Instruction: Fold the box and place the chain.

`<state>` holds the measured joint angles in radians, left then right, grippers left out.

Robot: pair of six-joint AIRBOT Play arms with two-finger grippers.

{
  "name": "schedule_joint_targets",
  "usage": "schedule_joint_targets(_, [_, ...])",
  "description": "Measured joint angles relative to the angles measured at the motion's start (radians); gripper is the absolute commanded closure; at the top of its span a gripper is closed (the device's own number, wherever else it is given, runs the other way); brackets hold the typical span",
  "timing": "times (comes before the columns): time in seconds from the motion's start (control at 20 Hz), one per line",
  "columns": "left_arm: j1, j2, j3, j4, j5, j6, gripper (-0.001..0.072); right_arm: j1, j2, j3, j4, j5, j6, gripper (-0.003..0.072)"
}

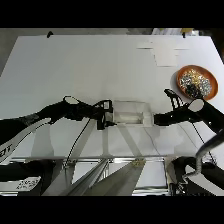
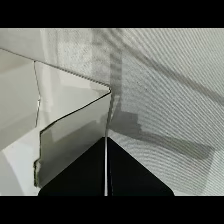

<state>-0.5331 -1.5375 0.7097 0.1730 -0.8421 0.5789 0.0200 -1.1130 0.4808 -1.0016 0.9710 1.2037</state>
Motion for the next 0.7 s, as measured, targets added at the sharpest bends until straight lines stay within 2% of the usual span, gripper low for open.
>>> schedule_joint_targets(0.35, [0.0, 0.0, 0.0, 0.0, 0.0, 0.0, 0.0501, 0.0, 0.0, -0.007, 0.052, -0.008, 0.0, 0.0677])
schedule_joint_targets(0.7, [0.0, 0.0, 0.0, 0.0, 0.0, 0.0, 0.0501, 0.0, 0.0, -0.007, 0.014, -0.019, 0.027, 0.0678])
